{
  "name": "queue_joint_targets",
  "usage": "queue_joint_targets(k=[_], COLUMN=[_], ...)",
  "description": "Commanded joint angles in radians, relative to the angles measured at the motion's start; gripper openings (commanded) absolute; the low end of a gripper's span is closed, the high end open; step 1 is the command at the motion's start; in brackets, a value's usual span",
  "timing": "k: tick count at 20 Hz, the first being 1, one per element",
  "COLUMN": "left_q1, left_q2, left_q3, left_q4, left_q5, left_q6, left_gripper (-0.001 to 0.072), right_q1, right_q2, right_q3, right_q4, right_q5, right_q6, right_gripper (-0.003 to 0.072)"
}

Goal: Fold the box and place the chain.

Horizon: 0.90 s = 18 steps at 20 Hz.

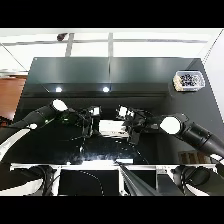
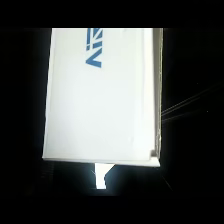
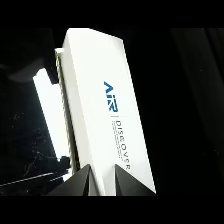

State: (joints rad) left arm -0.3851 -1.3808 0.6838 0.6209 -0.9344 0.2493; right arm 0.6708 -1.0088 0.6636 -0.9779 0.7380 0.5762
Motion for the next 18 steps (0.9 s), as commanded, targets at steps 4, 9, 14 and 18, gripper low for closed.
queue_joint_targets(k=[4,9,14,18], left_q1=[0.0,0.0,0.0,0.0], left_q2=[-0.001,-0.001,-0.001,-0.001], left_q3=[0.001,0.001,0.001,0.001], left_q4=[0.0,0.0,0.0,0.0], left_q5=[-0.001,-0.001,-0.001,-0.001], left_q6=[0.0,0.0,0.0,0.0], left_gripper=[0.0432,0.0432,0.0432,0.0433], right_q1=[0.0,0.0,0.0,0.0], right_q2=[0.0,0.0,-0.003,-0.005], right_q3=[0.001,0.001,0.0,0.0], right_q4=[0.0,-0.002,-0.002,-0.002], right_q5=[0.002,0.005,0.01,0.01], right_q6=[0.011,0.015,0.015,0.015], right_gripper=[0.0207,0.0197,0.0198,0.0198])
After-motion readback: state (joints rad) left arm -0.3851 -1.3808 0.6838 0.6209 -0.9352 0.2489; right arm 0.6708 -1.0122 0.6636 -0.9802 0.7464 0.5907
